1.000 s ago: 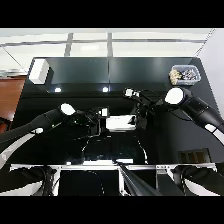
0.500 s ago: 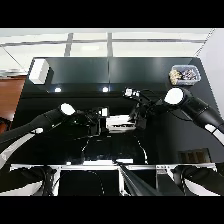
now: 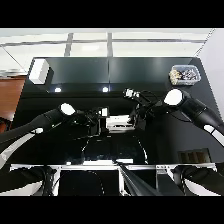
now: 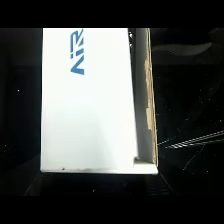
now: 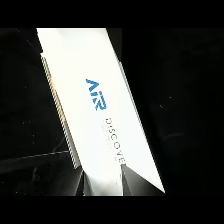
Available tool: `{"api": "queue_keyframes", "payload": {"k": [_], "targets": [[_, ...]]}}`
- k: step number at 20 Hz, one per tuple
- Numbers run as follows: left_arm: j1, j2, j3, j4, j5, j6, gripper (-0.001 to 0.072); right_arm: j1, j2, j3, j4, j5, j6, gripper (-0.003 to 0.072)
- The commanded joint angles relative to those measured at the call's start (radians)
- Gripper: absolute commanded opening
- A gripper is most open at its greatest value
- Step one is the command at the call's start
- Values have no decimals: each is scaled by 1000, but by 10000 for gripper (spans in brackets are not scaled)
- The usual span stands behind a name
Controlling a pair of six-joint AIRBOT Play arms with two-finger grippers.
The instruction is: Fold the box and place the chain.
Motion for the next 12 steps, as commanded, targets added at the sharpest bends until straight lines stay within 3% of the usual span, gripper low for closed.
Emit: {"api": "queue_keyframes", "payload": {"k": [1, 12], "targets": [[0, 0, -1, 0, -1, 0, 464, 1, -1, -2, 11, 15, 1, 247], [0, 0, -1, 0, -1, 0, 464, 1, -1, -2, 14, 35, 6, 315]]}}
